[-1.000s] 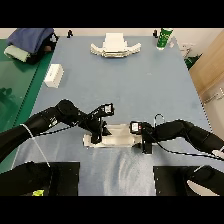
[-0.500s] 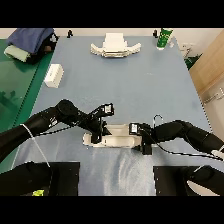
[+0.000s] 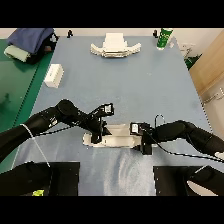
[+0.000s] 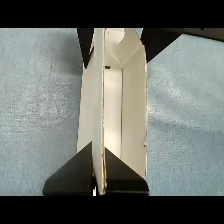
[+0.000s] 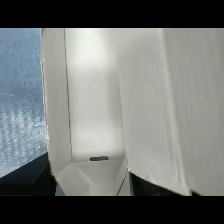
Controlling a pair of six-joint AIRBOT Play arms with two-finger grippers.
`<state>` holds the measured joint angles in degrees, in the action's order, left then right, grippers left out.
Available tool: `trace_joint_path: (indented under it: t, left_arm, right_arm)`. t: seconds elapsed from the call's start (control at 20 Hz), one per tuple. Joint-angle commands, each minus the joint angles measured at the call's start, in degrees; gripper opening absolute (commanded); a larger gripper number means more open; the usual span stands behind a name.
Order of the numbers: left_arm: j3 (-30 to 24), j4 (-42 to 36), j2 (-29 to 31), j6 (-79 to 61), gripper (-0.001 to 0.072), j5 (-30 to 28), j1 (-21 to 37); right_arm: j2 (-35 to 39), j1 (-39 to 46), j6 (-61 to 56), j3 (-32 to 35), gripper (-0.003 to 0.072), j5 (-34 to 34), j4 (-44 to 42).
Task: Fold the box.
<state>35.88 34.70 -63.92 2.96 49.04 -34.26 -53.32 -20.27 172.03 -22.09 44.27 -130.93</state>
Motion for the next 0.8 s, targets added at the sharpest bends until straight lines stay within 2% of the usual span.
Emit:
trace_joint_path:
  t: [0.0,0.2,0.3,0.4,0.45,0.6,0.7,0.75]
  left_arm:
    - [0.02,0.00,-0.02,0.00,0.0014,0.02,-0.02]
    - [0.02,0.00,-0.02,0.00,0.0015,0.02,-0.02]
    - [0.02,0.00,-0.02,0.00,0.0014,0.02,-0.02]
    - [0.02,0.00,-0.02,0.00,0.0014,0.02,-0.02]
    - [0.02,0.00,-0.02,0.00,0.0014,0.02,-0.02]
    - [0.02,0.00,-0.02,0.00,0.0014,0.02,-0.02]
    - [0.02,0.00,-0.02,0.00,0.0015,0.02,-0.02]
    - [0.02,0.00,-0.02,0.00,0.0014,0.02,-0.02]
  right_arm:
    - [-0.98,0.04,-0.04,0.04,0.0617,-0.33,-0.04]
    - [-2.86,0.04,-0.02,0.04,0.0616,-0.39,-0.28]
    - [-2.91,0.04,-0.04,0.04,0.0590,-0.42,-0.46]
    - [-2.91,0.04,-0.04,0.07,0.0518,-0.20,-0.46]
    - [-2.91,0.04,-0.04,0.17,0.0516,-0.31,-0.46]
    - [-2.91,0.07,-0.07,0.55,0.0517,-0.33,-0.46]
    - [-2.69,0.07,-0.13,0.55,0.0561,-0.33,-0.50]
    - [-2.36,0.11,-0.15,0.55,0.0607,-0.42,-0.52]
